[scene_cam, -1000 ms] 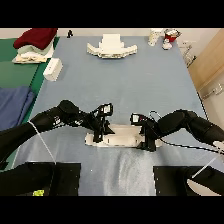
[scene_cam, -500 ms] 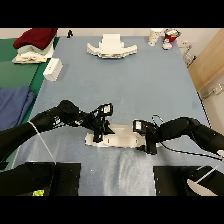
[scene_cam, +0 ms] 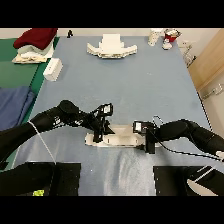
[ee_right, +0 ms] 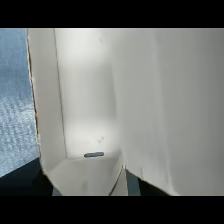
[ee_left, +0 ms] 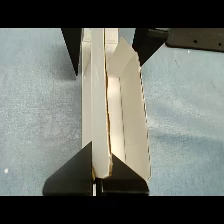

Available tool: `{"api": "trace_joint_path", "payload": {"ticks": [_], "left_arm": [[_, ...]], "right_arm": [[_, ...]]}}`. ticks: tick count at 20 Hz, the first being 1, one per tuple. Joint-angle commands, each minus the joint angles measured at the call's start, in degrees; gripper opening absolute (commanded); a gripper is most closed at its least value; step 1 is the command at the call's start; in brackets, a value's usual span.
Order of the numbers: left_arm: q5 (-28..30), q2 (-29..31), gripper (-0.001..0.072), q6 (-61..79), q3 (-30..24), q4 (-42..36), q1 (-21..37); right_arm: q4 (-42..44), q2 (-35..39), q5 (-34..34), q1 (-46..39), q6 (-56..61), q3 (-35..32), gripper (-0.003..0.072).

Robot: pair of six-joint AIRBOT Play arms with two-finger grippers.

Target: Fold the box.

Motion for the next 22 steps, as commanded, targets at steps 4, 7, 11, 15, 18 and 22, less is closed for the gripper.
{"api": "trace_joint_path", "payload": {"ticks": [4,7,11,15,18,22], "left_arm": [[0.00,0.00,0.0013,0.02,0.07,0.02,0.02],[0.00,0.00,0.0013,0.02,0.07,0.00,0.02],[0.00,0.00,0.0013,0.02,0.07,0.00,0.02],[0.00,0.00,0.0012,0.02,0.07,0.02,0.02],[0.00,0.00,0.0013,0.02,0.07,0.02,0.02],[0.00,0.00,0.0013,0.04,0.07,0.00,0.02]], "right_arm": [[0.20,-0.24,0.90,0.79,-0.15,-0.11,0.0576],[0.22,-0.24,0.94,0.79,-0.15,-0.11,0.0592],[0.87,-0.22,0.79,0.79,-0.15,-0.11,0.0720],[0.57,-0.24,1.03,0.79,-0.15,-0.57,0.0647],[0.57,-0.24,1.31,0.79,-0.15,-1.01,0.0565],[0.22,-0.96,1.44,0.79,-0.15,-0.98,0.0509]]}}
